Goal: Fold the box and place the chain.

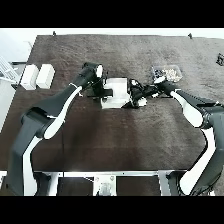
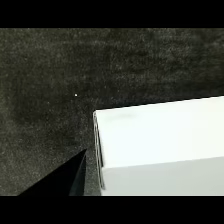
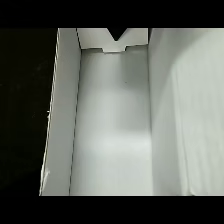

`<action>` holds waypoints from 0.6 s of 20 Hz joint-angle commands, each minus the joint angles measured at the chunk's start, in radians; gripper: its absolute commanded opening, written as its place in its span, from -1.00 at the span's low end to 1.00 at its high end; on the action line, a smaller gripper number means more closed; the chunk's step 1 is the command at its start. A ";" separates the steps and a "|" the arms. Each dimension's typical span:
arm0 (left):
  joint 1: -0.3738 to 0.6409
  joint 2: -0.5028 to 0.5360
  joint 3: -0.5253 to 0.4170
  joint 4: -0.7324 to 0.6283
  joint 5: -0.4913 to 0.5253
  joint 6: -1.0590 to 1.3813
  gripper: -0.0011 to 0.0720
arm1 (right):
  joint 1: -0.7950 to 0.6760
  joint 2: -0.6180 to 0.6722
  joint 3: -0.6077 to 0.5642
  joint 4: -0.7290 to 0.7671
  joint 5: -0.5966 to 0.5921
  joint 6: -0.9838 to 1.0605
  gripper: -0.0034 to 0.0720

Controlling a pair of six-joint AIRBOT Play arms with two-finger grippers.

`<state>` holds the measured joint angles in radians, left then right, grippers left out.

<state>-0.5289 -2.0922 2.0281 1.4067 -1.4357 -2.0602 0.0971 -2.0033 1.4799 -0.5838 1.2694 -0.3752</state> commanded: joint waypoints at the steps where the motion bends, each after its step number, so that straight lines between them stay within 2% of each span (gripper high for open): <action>1: -0.002 -0.008 0.007 0.016 -0.024 0.000 -0.23 | 0.000 0.000 0.000 0.000 0.000 0.001 0.66; 2: -0.002 -0.010 0.008 0.017 -0.028 0.000 -0.23 | 0.000 0.000 0.000 0.000 0.000 0.001 0.66; 3: -0.002 -0.011 0.009 0.018 -0.031 0.003 -0.47 | 0.000 0.000 0.000 0.000 0.000 0.001 0.66; 4: -0.002 -0.011 0.008 0.018 -0.029 0.021 -0.88 | 0.000 0.000 0.000 0.000 0.000 0.001 0.66; 12: -0.002 -0.021 0.010 0.015 -0.016 0.026 -0.88 | 0.000 0.000 0.000 0.000 0.000 0.001 0.66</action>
<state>-0.5308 -2.1063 2.0373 1.4208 -1.4582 -2.0396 0.0978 -2.0033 1.4799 -0.5831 1.2716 -0.3733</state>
